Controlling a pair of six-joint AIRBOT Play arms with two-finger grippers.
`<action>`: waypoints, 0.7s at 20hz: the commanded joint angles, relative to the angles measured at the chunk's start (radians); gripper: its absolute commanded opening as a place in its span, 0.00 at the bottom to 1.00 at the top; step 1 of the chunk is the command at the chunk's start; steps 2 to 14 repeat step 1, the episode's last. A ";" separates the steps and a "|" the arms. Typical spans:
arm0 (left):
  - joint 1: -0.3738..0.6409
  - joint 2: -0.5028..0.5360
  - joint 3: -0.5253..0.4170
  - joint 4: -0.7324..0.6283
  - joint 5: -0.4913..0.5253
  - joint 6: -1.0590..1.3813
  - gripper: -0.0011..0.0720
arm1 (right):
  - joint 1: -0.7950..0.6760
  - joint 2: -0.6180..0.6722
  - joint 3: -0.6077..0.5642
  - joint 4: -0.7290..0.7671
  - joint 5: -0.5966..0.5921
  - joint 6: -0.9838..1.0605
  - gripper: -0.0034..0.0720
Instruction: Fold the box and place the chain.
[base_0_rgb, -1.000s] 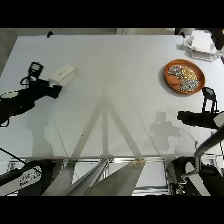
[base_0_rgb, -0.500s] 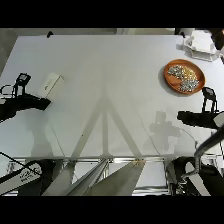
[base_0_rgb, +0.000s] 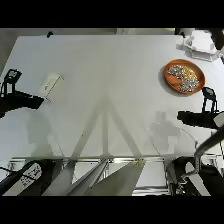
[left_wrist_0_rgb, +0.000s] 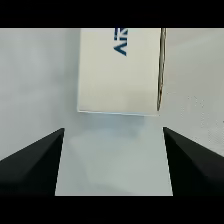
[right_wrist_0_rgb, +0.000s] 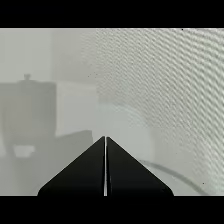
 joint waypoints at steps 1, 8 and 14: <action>0.001 0.059 0.000 0.020 -0.003 -0.004 0.96 | -0.001 0.001 0.001 0.000 0.000 0.000 0.06; 0.001 0.059 0.000 0.020 -0.003 -0.004 0.96 | -0.001 0.001 0.001 0.000 0.000 0.000 0.06; 0.001 0.059 0.000 0.020 -0.003 -0.004 0.96 | -0.001 0.001 0.001 0.000 0.000 0.000 0.06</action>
